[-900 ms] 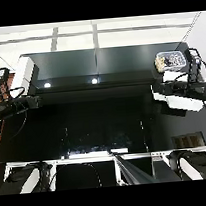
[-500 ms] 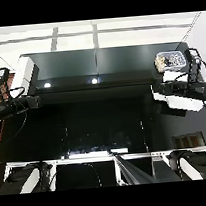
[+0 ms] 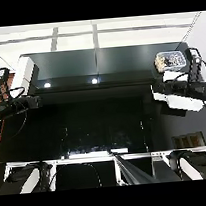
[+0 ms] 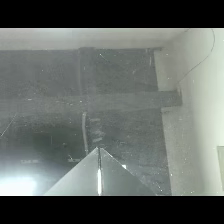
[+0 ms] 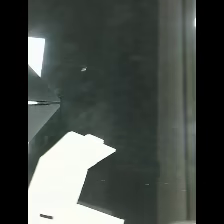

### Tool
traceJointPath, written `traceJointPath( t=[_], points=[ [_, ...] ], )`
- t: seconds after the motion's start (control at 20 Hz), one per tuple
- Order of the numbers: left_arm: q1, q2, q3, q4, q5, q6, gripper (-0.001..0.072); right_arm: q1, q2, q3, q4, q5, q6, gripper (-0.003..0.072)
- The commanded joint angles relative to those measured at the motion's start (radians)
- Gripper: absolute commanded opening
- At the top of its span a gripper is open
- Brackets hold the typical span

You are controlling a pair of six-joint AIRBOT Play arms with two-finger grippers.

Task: Fold the box and place the chain.

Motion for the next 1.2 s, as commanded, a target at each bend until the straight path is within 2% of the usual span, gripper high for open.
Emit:
traceJointPath(
  t=[0.0, 0.1, 0.2, 0.25, 0.35, 0.4, 0.5, 0.55, 0.6, 0.75, 0.85, 1.05, 1.15],
  points=[
    [0.000, 0.001, -0.001, 0.000, 0.000, 0.000, 0.0026, 0.000, 0.000, 0.000, 0.079, -0.131, 0.001, 0.0015],
    [0.000, 0.000, -0.001, -0.005, 0.014, 0.000, 0.0026, -0.003, -0.002, 0.000, 0.063, -0.218, 0.001, 0.0038],
    [0.000, 0.001, -0.001, -0.018, 0.052, -0.002, 0.0026, -0.019, -0.020, 0.000, -0.056, -0.273, 0.050, 0.0720],
    [0.000, 0.000, -0.001, -0.020, 0.066, -0.001, 0.0026, -0.040, -0.039, 0.000, -0.139, -0.270, 0.115, 0.0720],
    [0.000, 0.000, -0.001, -0.022, 0.086, -0.002, 0.0026, -0.173, -0.111, 0.024, -0.396, -0.183, 0.399, 0.0720],
    [0.000, 0.000, -0.001, -0.023, 0.108, -0.002, 0.0026, -0.270, -0.156, 0.058, -0.476, -0.118, 0.451, 0.0720],
    [0.000, -0.002, -0.001, -0.026, 0.115, -0.004, 0.0045, -0.493, -0.257, 0.152, -0.509, -0.014, 0.409, 0.0716],
    [-0.002, -0.009, -0.001, -0.034, 0.116, -0.005, 0.0330, -0.593, -0.304, 0.199, -0.484, 0.018, 0.363, 0.0716],
    [-0.006, -0.016, -0.001, -0.036, 0.115, -0.014, 0.0711, -0.690, -0.354, 0.245, -0.427, 0.048, 0.291, 0.0716],
    [-0.014, -0.034, -0.001, -0.038, 0.101, -0.022, 0.0712, -0.873, -0.506, 0.361, -0.214, 0.160, 0.036, 0.0716],
    [-0.024, -0.045, -0.001, -0.037, 0.101, -0.023, 0.0711, -0.918, -0.626, 0.450, -0.175, 0.270, -0.072, 0.0716],
    [-0.031, -0.061, -0.001, -0.071, 0.098, -0.023, 0.0711, -0.888, -0.837, 0.616, -0.081, 0.495, -0.254, 0.0716],
    [-0.031, -0.068, -0.001, -0.092, 0.098, -0.023, 0.0711, -0.837, -0.886, 0.636, -0.103, 0.497, -0.275, 0.0686]
  ],
)
